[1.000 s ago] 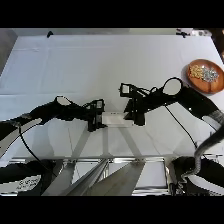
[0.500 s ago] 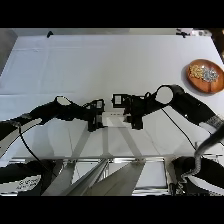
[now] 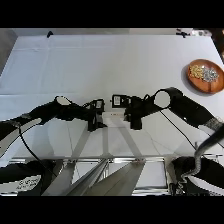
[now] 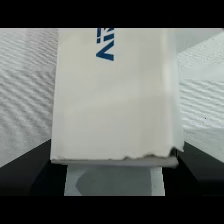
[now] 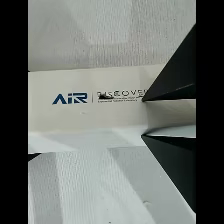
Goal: Fold the box and place the chain.
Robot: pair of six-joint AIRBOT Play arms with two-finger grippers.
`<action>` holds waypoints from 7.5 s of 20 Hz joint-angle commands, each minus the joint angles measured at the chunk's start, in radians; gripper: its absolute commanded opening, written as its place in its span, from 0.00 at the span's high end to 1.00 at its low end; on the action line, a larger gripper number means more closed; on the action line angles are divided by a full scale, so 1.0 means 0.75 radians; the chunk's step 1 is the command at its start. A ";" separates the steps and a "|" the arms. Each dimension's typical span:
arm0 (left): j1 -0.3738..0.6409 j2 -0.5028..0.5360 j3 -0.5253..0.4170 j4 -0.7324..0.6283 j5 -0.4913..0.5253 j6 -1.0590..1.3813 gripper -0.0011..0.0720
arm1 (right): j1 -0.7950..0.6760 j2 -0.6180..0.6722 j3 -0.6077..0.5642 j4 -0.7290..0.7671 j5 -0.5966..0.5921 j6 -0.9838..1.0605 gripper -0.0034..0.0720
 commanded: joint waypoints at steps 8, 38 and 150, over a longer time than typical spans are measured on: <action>-0.001 0.001 0.001 0.001 -0.001 0.002 0.61 | 0.001 0.040 -0.004 -0.012 -0.070 0.014 0.73; -0.001 0.001 0.001 0.001 -0.001 0.002 0.61 | 0.044 0.077 -0.156 0.045 -0.138 0.013 0.72; 1.563 0.433 -0.001 0.953 0.213 -1.347 0.61 | -0.368 0.661 -0.468 3.647 -2.810 -2.640 0.94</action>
